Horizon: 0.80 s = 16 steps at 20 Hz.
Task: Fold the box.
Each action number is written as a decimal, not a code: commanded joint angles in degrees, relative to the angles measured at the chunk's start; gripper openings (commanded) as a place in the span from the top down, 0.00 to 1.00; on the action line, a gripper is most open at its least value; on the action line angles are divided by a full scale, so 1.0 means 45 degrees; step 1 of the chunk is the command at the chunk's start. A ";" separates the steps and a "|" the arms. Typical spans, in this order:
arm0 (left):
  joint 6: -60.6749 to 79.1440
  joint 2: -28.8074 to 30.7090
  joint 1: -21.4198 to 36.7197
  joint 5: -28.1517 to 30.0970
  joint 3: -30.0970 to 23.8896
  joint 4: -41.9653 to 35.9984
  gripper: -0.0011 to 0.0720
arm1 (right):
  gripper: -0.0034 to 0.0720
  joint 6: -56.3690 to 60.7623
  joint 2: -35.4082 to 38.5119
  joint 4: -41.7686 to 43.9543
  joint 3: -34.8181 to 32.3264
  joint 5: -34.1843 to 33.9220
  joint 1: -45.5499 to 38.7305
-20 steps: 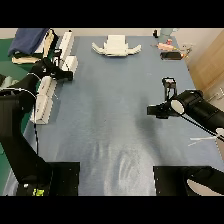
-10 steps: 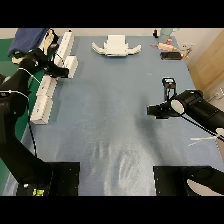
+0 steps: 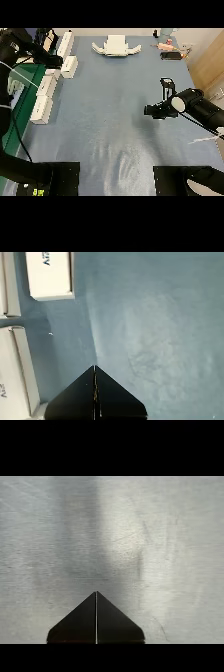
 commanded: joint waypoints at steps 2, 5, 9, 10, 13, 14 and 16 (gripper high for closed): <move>-0.0840 0.3021 -0.1501 0.0112 -0.3293 -0.0010 0.97 | 0.95 -0.1093 0.0000 0.0850 0.0816 0.0248 -0.0005; -0.2293 0.5625 -0.2992 0.1744 -0.6970 -0.0015 0.97 | 0.95 -0.1899 0.0000 0.1715 0.1379 0.0355 -0.0005; -0.3997 0.7990 -0.5042 0.2725 -1.0326 -0.0015 0.97 | 0.95 -0.2778 0.0000 0.2827 0.1491 0.0364 0.0039; -0.4449 0.8335 -0.5634 0.2953 -1.0870 -0.0010 0.97 | 0.95 -0.2929 0.0005 0.2880 0.1491 0.0359 0.0102; -0.5712 0.8655 -0.7038 0.3332 -1.1696 0.0068 0.97 | 0.95 -0.2943 0.0005 0.3060 0.1491 0.0355 0.0102; -0.5765 0.8641 -0.7320 0.3332 -1.1788 0.0078 0.97 | 0.95 -0.2943 0.0005 0.3045 0.1491 0.0355 0.0097; -0.5795 0.8646 -0.7567 0.3191 -1.1832 0.0000 0.97 | 0.95 -0.2943 0.0005 0.3036 0.1491 0.0345 0.0083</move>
